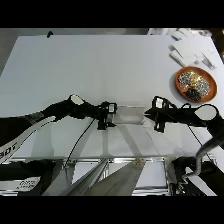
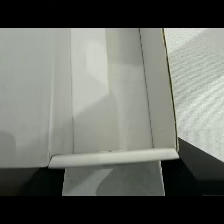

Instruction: Fold the box and place the chain.

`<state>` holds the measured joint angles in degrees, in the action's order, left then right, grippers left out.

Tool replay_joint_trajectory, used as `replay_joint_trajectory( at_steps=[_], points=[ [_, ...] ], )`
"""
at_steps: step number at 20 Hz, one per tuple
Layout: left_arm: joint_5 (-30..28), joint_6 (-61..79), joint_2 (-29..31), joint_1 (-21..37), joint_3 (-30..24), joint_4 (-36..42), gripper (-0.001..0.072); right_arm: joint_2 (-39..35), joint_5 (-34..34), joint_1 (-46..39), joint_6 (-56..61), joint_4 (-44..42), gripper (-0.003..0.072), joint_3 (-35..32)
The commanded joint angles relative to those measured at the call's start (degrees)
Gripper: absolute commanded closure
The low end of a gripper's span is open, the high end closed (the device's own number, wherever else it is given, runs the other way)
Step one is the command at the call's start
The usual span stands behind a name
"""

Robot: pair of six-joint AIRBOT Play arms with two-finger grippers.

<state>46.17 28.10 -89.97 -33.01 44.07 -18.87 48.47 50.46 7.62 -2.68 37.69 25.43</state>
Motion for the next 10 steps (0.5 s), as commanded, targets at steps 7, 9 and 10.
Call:
replay_joint_trajectory(
  at_steps=[7,9,10],
  points=[
    [-0.04,-0.02,0.04,0.07,-0.02,0.02,0.0398,14.32,-16.24,0.0,-5.27,-28.59,0.067,0.04],
    [-0.04,-0.02,0.04,0.07,-0.02,0.02,0.0398,18.27,-15.41,0.0,-4.79,-26.69,0.067,0.04],
    [-0.04,-0.04,0.04,0.07,-0.02,0.0,0.0398,19.63,-15.15,0.0,-4.59,-25.68,0.067,0.04]
  ],
)
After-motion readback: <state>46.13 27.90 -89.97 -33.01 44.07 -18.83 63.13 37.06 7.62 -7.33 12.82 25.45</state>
